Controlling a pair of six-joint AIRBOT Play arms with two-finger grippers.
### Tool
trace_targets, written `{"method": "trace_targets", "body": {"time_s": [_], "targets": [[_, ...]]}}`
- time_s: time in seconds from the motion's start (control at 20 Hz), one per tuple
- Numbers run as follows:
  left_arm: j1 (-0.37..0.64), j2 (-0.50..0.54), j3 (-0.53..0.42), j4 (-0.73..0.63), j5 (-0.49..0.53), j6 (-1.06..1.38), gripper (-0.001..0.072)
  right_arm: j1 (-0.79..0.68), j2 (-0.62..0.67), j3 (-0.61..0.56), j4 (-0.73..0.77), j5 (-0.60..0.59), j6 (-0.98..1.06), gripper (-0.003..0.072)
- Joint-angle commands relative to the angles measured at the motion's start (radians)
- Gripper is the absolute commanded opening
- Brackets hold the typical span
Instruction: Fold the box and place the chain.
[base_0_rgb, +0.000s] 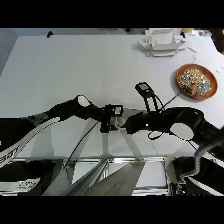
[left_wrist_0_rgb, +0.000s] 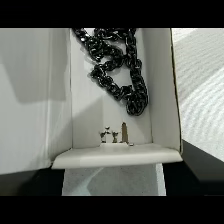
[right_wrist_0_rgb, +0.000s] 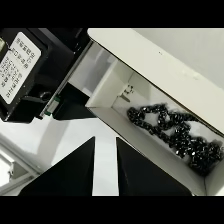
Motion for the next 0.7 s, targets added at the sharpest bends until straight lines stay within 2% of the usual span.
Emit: {"method": "trace_targets", "body": {"time_s": [0.0,0.25,0.5,0.55,0.65], "targets": [[0.001,0.001,0.001,0.000,0.001,0.000,0.0148,-0.005,0.019,0.026,-0.007,-0.005,0.000,0.0181],[0.001,0.001,0.001,0.000,0.000,0.000,0.0148,-0.182,0.103,0.102,-0.104,0.014,0.000,0.0156],[0.001,0.001,0.001,0.000,0.000,0.000,0.0148,-0.457,0.017,0.097,-0.235,0.130,-0.001,0.0160],[0.001,0.001,0.001,0.000,0.000,0.000,0.0148,-0.491,-0.013,0.089,-0.243,0.135,-0.001,0.0177],[0.001,0.001,0.001,0.000,0.000,0.000,0.0148,-0.530,-0.080,0.069,-0.244,0.133,-0.002,0.0334]]}}
